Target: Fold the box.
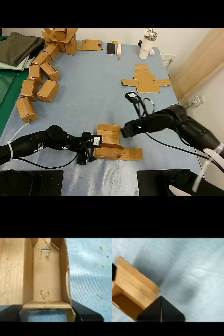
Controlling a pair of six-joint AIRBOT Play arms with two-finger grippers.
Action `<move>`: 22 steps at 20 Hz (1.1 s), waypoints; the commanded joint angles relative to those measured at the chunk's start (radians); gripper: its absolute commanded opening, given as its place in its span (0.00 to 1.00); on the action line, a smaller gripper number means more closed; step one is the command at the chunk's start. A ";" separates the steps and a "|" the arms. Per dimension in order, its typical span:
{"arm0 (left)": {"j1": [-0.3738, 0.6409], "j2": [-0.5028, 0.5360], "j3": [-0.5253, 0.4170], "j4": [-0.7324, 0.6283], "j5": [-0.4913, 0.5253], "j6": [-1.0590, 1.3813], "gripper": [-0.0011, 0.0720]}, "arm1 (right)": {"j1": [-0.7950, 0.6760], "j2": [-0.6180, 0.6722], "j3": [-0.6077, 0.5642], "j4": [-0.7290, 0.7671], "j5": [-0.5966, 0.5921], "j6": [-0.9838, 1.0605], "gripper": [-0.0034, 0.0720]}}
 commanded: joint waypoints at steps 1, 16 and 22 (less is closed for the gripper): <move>0.000 -0.001 0.001 0.000 0.000 0.000 0.85 | 0.000 0.106 0.010 -0.138 -0.198 0.027 0.05; 0.002 0.000 0.002 0.001 0.026 -0.061 0.85 | 0.101 0.214 -0.162 0.010 -0.183 -0.352 0.43; 0.002 0.000 0.002 0.001 0.026 -0.061 0.85 | 0.151 0.045 -0.161 -0.016 -0.024 -0.640 0.56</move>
